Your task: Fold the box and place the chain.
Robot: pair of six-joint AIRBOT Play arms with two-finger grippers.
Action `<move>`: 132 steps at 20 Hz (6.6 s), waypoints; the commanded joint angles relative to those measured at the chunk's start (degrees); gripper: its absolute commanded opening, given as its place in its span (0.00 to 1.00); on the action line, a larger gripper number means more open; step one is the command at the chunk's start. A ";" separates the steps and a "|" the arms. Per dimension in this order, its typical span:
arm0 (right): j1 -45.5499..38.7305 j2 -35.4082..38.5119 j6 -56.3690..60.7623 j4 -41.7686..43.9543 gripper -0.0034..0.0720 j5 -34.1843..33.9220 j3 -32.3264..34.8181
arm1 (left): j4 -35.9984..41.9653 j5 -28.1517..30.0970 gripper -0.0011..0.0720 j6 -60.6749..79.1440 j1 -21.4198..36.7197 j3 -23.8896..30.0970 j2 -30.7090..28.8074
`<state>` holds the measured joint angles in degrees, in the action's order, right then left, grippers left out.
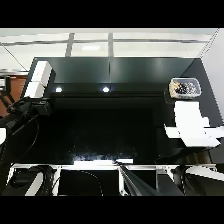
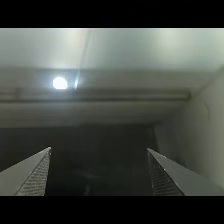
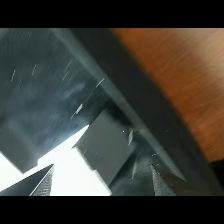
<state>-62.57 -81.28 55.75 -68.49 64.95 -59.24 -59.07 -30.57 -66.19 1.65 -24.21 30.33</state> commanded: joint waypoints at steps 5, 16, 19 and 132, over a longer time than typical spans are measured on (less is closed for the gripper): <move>2.03 -3.08 -11.89 1.16 0.67 7.76 -1.73 | 0.15 -0.76 0.99 -0.02 -3.10 0.00 1.14; 2.34 -3.04 -13.20 18.25 0.05 20.37 -0.50 | 2.25 -1.29 0.98 -0.02 -3.10 0.02 1.14; 5.33 -3.04 -13.20 25.46 0.06 22.49 3.76 | 5.70 -2.95 0.98 0.04 -3.13 0.02 1.14; 97.31 24.79 -44.13 20.96 0.91 -25.22 31.89 | 17.35 -9.64 0.05 72.15 -33.81 -14.29 45.24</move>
<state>35.94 -56.29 9.28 -47.00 38.68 -25.45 -41.69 -39.88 6.02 -32.12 -38.52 75.53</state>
